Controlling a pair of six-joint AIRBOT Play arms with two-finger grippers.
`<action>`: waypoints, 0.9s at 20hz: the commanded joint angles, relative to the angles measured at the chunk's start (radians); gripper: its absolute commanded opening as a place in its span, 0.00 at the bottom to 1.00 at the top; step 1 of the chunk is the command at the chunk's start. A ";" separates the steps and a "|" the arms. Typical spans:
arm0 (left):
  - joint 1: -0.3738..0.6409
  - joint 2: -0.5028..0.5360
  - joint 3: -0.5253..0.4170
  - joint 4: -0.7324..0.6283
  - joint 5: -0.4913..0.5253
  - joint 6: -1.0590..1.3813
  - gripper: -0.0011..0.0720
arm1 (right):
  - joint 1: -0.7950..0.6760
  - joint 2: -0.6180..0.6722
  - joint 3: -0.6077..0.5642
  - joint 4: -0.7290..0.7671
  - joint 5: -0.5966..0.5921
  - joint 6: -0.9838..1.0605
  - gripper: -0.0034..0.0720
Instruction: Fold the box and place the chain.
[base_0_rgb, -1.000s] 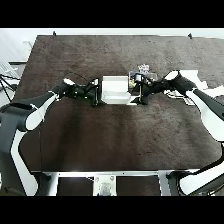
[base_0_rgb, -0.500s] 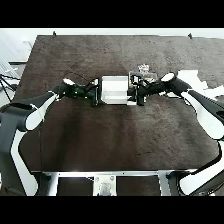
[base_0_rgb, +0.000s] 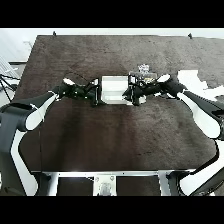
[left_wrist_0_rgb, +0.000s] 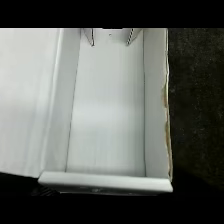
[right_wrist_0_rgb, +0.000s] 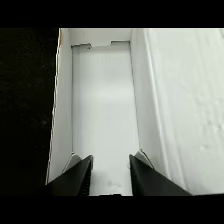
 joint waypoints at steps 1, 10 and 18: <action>0.000 0.000 0.000 0.000 0.000 -0.001 0.63 | 0.005 -0.005 -0.001 0.005 -0.013 -0.004 0.74; 0.000 0.000 0.000 0.000 0.000 -0.001 0.63 | 0.000 -0.004 0.000 -0.017 -0.006 -0.003 0.63; 0.000 0.000 0.000 0.000 0.000 -0.001 0.63 | -0.074 0.119 0.000 -0.119 0.118 0.084 0.06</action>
